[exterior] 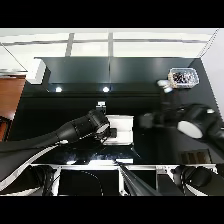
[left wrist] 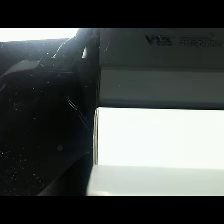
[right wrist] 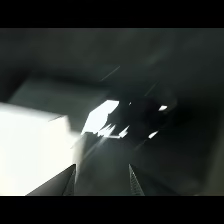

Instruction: Fold the box and place the chain.

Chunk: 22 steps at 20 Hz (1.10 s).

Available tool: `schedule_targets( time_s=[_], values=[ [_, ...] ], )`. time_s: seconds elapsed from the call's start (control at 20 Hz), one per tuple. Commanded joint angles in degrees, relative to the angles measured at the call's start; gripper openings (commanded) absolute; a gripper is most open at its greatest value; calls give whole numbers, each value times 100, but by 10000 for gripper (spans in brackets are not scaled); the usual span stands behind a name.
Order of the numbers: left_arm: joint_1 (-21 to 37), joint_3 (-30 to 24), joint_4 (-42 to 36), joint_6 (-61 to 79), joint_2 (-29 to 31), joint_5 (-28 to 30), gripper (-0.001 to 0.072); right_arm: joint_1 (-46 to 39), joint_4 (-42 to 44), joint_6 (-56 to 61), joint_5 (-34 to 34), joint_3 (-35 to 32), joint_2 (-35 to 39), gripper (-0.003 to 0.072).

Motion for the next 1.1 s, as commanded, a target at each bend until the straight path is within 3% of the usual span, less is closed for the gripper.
schedule_targets(
  time_s=[0.0, 0.25, 0.3, 0.35, 0.55, 0.75, 0.85, 0.95, 1.0, 1.05],
  values=[
    [2, -2, 0, 2, -2, -2, 26, -1032, -2465, -101, -258, -122, 275, 371],
    [4, -2, 2, 2, -2, -2, 26, -3689, -2511, -214, -2695, -240, -909, 376],
    [2, -2, 2, 2, -2, -2, 26, -4048, -2299, -262, -2946, -72, -1274, 498],
    [2, -2, 2, 2, -2, -2, 26, -4345, -1849, -590, -3121, 238, -1709, 711],
    [2, -2, 2, 2, -4, -2, 26, -4889, 538, -2422, -2979, 2153, -3510, 707],
    [2, -2, 2, 2, -4, -4, 26, -4920, 1178, -2852, -1694, 4039, -5051, 664],
    [2, -2, 0, 2, -4, -7, 26, -4920, 1178, -2855, -1412, 4448, -5462, 664],
    [2, -2, 0, 2, -4, -9, 26, -4920, 1185, -2857, -1410, 4577, -5674, 542],
    [2, -2, 0, 2, -4, -9, 26, -4920, 1185, -2872, -1419, 4581, -5740, 542],
    [2, -2, -2, 2, -4, -9, 26, -4920, 1185, -2874, -1414, 4581, -5788, 471]
  ],
)
